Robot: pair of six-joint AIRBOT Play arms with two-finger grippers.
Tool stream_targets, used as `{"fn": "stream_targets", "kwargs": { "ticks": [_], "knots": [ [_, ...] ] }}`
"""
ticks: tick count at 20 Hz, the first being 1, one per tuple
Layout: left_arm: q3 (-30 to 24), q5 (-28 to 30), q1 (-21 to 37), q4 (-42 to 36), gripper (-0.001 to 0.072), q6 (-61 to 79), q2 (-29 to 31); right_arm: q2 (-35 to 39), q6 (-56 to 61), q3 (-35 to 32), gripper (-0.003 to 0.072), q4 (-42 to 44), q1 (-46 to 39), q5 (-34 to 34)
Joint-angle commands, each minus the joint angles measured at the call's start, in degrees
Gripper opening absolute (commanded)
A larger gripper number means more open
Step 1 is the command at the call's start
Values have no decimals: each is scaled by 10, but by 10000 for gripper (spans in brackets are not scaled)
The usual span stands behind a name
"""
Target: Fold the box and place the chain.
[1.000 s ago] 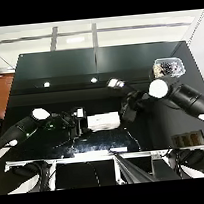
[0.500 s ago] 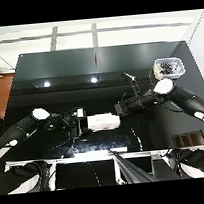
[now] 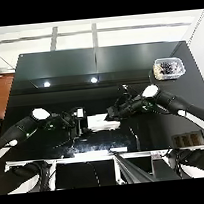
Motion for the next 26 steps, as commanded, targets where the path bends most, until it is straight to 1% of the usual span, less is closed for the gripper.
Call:
{"fn": "stream_targets", "kwargs": {
  "ticks": [1,9,11,13,16,21,22,23,24,26],
  "knots": [
    [0,0,0,0,355,0,0,-7,1,-1,23,-30,4,-11],
    [0,0,0,0,356,0,0,-7,5,-1,23,-43,4,-26],
    [0,0,0,0,356,0,0,-6,3,1,23,-36,2,-17],
    [0,0,0,0,356,0,0,3,-17,12,23,-24,-7,13],
    [0,0,0,0,356,0,0,46,-19,34,23,-26,-43,63],
    [0,0,0,0,360,-1,0,145,-13,37,23,-51,-141,101],
    [0,0,0,0,412,-7,1,161,-5,37,23,-60,-159,106],
    [0,0,0,0,538,-10,3,173,-5,37,23,-65,-175,110],
    [0,-2,0,0,720,-21,10,183,-5,37,23,-66,-189,116],
    [0,-3,1,9,720,-52,30,190,-5,37,23,-66,-208,132]
  ]
}}
